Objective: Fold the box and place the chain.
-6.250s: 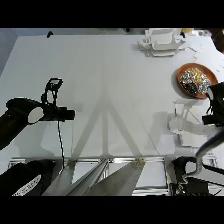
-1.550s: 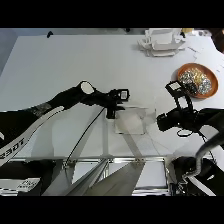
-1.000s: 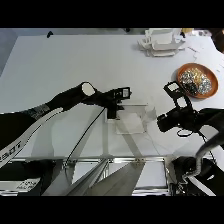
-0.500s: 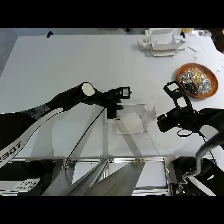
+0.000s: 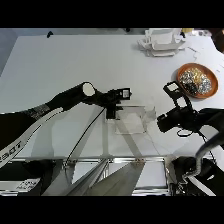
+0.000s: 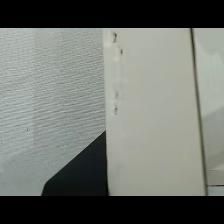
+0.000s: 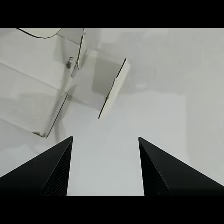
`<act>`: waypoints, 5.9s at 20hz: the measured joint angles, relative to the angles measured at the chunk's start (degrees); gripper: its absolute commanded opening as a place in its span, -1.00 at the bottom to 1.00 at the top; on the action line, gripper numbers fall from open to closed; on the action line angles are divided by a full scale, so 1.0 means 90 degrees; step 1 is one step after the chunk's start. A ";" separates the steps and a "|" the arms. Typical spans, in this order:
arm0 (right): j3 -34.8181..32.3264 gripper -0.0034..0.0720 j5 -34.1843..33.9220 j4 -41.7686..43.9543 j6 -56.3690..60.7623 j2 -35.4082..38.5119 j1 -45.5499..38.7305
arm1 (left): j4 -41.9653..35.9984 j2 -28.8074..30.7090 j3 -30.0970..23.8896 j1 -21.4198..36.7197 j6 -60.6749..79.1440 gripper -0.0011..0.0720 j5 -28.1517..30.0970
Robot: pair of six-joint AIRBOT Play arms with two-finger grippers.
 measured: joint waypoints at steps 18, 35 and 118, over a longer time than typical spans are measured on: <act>-0.0185 -0.86 0.0010 0.2004 -0.5576 -0.0678 0.0000 | 0.0019 0.0000 -0.0002 0.0000 -0.0002 -0.94 -0.0027; -0.2110 0.87 -0.3721 0.1819 -0.7953 -0.1122 0.0765 | 0.0017 0.0000 -0.0002 0.0000 -0.0002 -0.94 -0.0024; -0.0568 0.94 -0.1302 0.6183 -1.2677 -0.4148 -0.2373 | -0.0005 -0.0002 -0.0005 -0.0007 -0.0010 -0.94 -0.0049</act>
